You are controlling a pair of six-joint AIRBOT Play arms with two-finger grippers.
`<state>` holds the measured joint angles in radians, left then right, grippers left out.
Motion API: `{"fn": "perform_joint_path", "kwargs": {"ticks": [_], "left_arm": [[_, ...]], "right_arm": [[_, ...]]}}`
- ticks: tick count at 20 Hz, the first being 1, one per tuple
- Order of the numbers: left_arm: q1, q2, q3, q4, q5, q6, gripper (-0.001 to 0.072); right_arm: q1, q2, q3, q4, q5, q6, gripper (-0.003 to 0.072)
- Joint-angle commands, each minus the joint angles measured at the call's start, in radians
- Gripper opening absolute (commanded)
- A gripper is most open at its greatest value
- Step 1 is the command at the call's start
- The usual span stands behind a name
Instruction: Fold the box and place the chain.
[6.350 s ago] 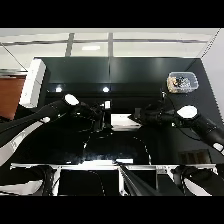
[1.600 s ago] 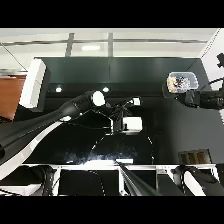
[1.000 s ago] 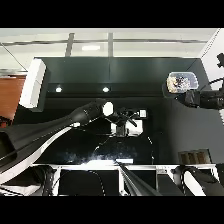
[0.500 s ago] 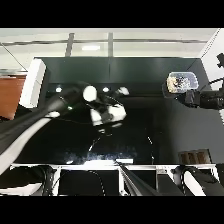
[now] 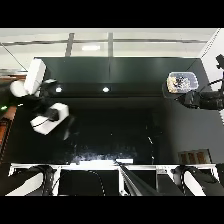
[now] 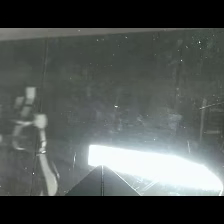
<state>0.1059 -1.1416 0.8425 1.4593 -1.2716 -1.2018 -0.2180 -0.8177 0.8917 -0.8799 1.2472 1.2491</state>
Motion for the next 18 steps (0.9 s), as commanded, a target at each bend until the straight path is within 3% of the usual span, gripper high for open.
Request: {"fn": "perform_joint_path", "kwargs": {"ticks": [1, 3, 6, 9, 13, 18], "left_arm": [[0.322, 0.059, -0.071, 0.024, -0.023, -0.028, 0.0332], [0.447, 0.058, -0.070, 0.024, -0.011, -0.028, 0.0332], [0.551, 0.055, -0.070, -0.043, 0.094, 0.031, 0.0332], [0.541, 0.055, -0.070, -0.155, 0.195, 0.223, 0.0333], [0.503, 0.050, -0.070, -0.177, 0.355, 0.247, 0.0332], [0.492, -0.029, -0.066, -0.181, 0.388, 0.282, 0.0332]], "right_arm": [[0.000, 0.000, -0.002, -0.002, -0.013, 0.000, 0.0013], [0.000, 0.000, -0.002, -0.001, -0.016, 0.000, 0.0013], [0.000, 0.000, -0.002, -0.001, -0.018, 0.000, 0.0013], [0.000, 0.000, -0.002, -0.002, -0.021, 0.000, 0.0013], [0.000, 0.000, -0.002, -0.002, -0.024, 0.001, 0.0013], [0.000, 0.000, -0.002, -0.010, -0.036, 0.001, 0.0013]]}}
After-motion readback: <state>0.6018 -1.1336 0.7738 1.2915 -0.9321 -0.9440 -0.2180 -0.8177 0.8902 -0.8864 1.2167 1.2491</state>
